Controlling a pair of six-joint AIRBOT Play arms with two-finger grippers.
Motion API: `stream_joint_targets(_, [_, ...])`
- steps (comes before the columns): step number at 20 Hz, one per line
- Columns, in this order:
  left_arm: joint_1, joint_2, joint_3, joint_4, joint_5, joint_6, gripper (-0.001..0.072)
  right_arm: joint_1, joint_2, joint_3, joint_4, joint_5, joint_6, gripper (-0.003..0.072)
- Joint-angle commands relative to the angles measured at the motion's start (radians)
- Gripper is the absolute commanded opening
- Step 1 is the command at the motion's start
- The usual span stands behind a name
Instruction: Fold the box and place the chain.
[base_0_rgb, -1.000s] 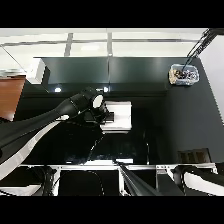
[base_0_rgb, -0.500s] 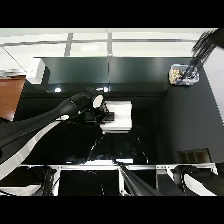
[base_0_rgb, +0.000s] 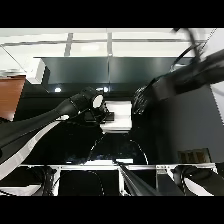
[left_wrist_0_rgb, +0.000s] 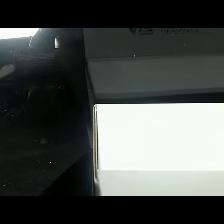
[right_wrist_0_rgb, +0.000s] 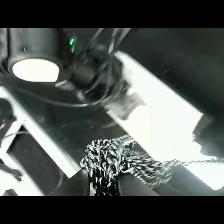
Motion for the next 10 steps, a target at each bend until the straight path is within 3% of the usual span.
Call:
stream_joint_targets(1, [0.000, 0.000, 0.000, 0.001, -0.001, 0.000, 0.0026, 0.085, 0.001, -0.198, 0.053, -0.159, -0.013, 0.0016])
stream_joint_targets(10, [0.000, 0.000, 0.000, 0.000, -0.002, 0.000, 0.0026, 0.094, -0.014, -0.484, 0.199, -0.492, -0.011, 0.0017])
